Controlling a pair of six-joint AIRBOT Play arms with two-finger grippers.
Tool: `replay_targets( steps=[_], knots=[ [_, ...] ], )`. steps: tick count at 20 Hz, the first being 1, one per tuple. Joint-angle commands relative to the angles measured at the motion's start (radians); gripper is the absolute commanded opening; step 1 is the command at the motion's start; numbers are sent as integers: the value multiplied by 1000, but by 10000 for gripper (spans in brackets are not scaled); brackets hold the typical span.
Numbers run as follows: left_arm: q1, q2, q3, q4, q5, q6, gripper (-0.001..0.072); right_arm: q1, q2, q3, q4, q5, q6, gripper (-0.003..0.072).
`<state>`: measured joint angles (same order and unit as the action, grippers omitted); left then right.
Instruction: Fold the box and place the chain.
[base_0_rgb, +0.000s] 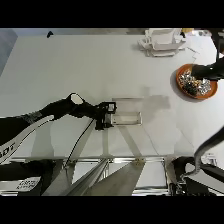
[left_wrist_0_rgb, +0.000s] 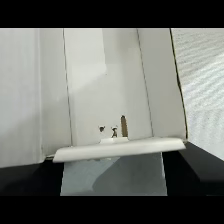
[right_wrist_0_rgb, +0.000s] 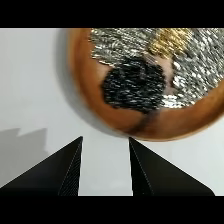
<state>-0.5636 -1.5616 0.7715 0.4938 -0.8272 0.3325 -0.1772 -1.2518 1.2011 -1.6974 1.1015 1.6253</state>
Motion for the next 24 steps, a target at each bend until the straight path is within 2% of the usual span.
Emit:
replay_targets(
  steps=[1, 4, 5, 6, 7, 15, 24],
  knots=[
    [1, 0, 1, 0, 0, 0, 88, -140, -119, 12, 68, -18, -16, 289],
    [1, 0, 1, 0, 0, 0, 88, -182, -173, 12, 146, -70, -14, 289],
    [1, 0, 1, 0, 0, 0, 88, -190, -187, 12, 156, -89, -5, 270],
    [1, 0, 1, 0, 0, 0, 88, -199, -202, 12, 161, -98, 7, 206],
    [1, 0, 1, 0, 0, 0, 88, -208, -218, 12, 163, -95, 29, 196],
    [1, 0, 1, 0, 0, 0, 88, -240, -304, 12, 293, -101, 41, 199],
    [1, 0, 1, 0, 0, 0, 88, -240, -323, 12, 295, -142, 95, 191]
  ],
)
